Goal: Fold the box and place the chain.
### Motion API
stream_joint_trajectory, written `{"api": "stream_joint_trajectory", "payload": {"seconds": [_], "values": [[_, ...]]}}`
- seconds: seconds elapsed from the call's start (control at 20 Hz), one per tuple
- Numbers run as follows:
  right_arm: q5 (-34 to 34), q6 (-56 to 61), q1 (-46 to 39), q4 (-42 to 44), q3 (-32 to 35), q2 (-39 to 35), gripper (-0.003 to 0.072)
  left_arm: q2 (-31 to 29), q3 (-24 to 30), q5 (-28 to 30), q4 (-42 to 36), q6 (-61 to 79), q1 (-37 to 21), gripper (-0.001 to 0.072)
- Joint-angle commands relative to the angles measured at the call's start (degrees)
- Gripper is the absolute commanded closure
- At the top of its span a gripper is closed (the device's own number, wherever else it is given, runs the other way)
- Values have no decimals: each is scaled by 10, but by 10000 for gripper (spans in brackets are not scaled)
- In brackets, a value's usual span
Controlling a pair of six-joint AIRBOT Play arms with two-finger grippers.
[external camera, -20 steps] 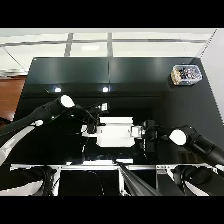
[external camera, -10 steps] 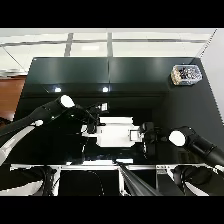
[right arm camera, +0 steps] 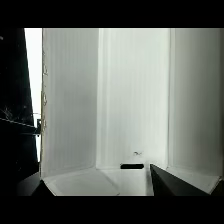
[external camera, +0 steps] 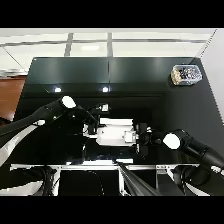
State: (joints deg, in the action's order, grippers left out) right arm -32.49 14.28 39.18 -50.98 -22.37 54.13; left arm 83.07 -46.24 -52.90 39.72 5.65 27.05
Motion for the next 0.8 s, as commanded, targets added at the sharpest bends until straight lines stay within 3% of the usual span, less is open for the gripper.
{"api": "stream_joint_trajectory", "payload": {"seconds": [0.0, 0.35, 0.75], "values": [[26, 3, 8, 39, -2, 5, 12, 2, 0, -16, 0, -1, 0, 684], [-17, 9, -48, 10, -55, 2, 12, 2, 0, -16, 0, -1, 0, 684], [-24, 9, -98, 11, -56, -1, 12, 2, 0, -8, 1, -1, 0, 684]]}}
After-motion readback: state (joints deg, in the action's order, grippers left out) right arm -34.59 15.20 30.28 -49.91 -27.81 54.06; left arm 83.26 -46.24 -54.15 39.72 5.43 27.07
